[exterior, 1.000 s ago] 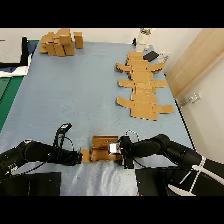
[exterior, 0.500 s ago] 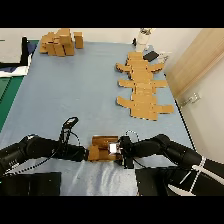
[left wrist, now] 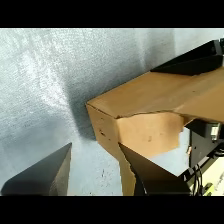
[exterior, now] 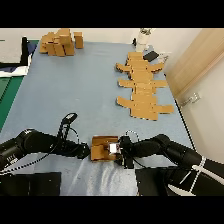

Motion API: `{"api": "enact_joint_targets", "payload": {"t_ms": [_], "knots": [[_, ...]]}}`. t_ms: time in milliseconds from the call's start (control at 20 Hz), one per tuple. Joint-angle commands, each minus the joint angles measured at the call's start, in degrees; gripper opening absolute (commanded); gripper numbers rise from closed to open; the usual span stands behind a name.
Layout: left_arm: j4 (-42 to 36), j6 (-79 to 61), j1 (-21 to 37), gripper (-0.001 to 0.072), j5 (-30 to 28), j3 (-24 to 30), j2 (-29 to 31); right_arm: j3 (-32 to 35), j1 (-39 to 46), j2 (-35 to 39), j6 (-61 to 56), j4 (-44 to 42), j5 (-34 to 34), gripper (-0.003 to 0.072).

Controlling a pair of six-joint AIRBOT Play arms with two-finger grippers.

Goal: Fold the box.

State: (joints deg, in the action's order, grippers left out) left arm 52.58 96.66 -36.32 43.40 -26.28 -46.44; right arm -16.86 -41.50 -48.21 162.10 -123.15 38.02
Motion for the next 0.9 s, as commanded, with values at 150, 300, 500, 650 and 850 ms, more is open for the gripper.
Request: {"api": "enact_joint_targets", "payload": {"t_ms": [150, 300, 500, 650, 850], "knots": [[-2.1, 0.4, 0.7, 0.0474, 2.7, -1.0, 0.0, 0.0, 0.0, 0.0, 0.0, 0.0, 0.0, 0.0575], [-6.2, -3.9, -0.1, 0.0561, 2.5, -1.0, -0.2, 0.0, 0.0, 0.0, 0.0, 0.0, 0.0, 0.0574], [-6.3, -3.8, -1.2, 0.0710, -1.0, -1.0, -1.9, 0.0, 0.0, 0.0, 0.0, 0.0, 0.0, 0.0575], [-6.3, -2.7, -1.2, 0.0698, -1.3, -1.0, -3.9, 0.0, 0.0, 0.0, 0.0, 0.0, 0.0, 0.0575], [-4.4, 1.9, -1.2, 0.0595, -1.9, -1.0, -6.3, 0.0, 0.0, 0.0, 0.0, 0.0, 0.0, 0.0575]]}}
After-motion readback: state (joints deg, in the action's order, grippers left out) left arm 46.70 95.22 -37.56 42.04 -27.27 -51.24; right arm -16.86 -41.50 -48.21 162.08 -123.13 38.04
